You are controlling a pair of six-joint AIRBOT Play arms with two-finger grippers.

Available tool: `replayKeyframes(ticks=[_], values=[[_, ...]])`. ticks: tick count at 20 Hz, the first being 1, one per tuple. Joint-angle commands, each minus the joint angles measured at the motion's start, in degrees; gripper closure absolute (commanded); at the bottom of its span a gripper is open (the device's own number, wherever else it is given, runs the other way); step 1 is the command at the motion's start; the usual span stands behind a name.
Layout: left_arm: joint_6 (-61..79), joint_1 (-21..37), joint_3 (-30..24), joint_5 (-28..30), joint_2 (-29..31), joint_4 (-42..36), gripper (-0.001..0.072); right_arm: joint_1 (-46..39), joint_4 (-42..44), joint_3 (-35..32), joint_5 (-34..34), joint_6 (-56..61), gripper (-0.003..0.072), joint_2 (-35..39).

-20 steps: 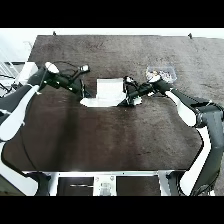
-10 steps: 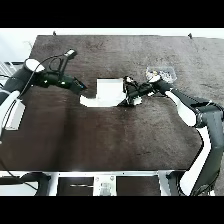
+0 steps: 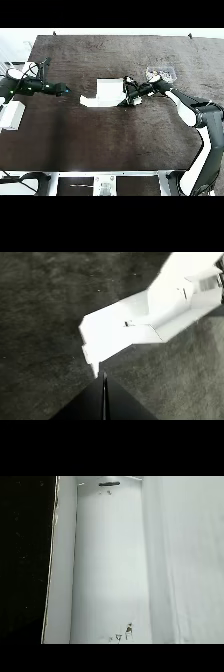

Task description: Fold the box and place the chain.

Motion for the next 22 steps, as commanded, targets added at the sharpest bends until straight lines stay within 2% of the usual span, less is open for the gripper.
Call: replayKeyframes(ticks=[1,4,14,20,22], values=[[-2.4,1.2,-0.3,-0.5,-3.7,-3.4,0.0696,0.0,0.1,0.0,0.0,0.0,0.0103,0.0],[-2.9,1.2,-0.3,-1.2,-6.7,-6.5,0.0695,0.0,0.1,0.0,0.0,0.0,0.0103,0.0],[-8.0,0.7,-0.4,1.3,-11.2,-6.3,0.0694,0.0,0.1,0.0,0.0,0.0,0.0103,0.0],[-12.6,-5.1,-0.4,8.0,-11.8,-2.2,0.0696,0.0,0.1,0.0,0.0,0.0,0.0104,0.0],[-13.8,-6.6,-0.4,8.0,-13.4,-2.7,0.0695,0.0,0.1,0.0,0.0,0.0,0.0103,0.0]])
